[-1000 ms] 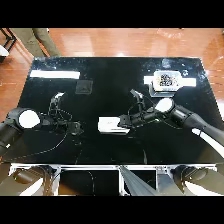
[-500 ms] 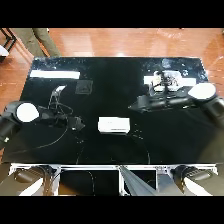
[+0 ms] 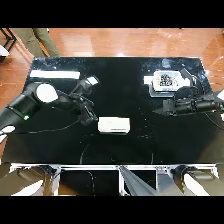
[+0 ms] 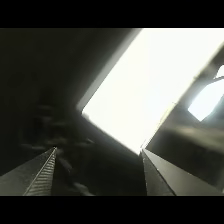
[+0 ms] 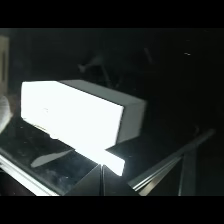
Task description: Fold the box and place the chain.
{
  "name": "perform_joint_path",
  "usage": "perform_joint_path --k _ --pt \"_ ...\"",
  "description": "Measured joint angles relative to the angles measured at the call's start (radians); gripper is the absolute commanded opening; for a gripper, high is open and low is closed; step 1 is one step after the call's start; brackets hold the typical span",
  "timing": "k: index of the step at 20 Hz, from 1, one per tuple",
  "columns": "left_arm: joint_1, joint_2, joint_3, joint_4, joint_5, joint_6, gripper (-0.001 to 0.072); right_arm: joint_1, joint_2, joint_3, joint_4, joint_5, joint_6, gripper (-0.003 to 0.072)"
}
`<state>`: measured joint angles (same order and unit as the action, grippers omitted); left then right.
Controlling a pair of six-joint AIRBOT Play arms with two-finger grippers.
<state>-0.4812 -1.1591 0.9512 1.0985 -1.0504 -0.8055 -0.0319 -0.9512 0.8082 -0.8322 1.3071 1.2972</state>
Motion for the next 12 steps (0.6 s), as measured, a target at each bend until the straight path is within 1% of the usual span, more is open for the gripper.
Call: perform_joint_path --k 3,5,8,12 --pt "-0.078 -0.03 0.008 -0.007 0.063 0.241 0.0638 -0.008 0.003 -0.006 -0.011 -0.014 0.001 0.0018" --pt "-0.128 -0.053 0.007 -0.011 0.09 0.357 0.0638 -0.01 0.004 -0.007 -0.012 -0.025 0.0 0.0019" --pt "-0.166 -0.083 0.003 -0.017 0.116 0.446 0.0638 -0.011 0.004 -0.008 -0.019 -0.039 0.001 0.0019" --pt "-0.179 -0.122 0.001 -0.053 0.129 0.493 0.0638 -0.012 0.005 -0.01 -0.038 -0.049 0.001 0.0018"
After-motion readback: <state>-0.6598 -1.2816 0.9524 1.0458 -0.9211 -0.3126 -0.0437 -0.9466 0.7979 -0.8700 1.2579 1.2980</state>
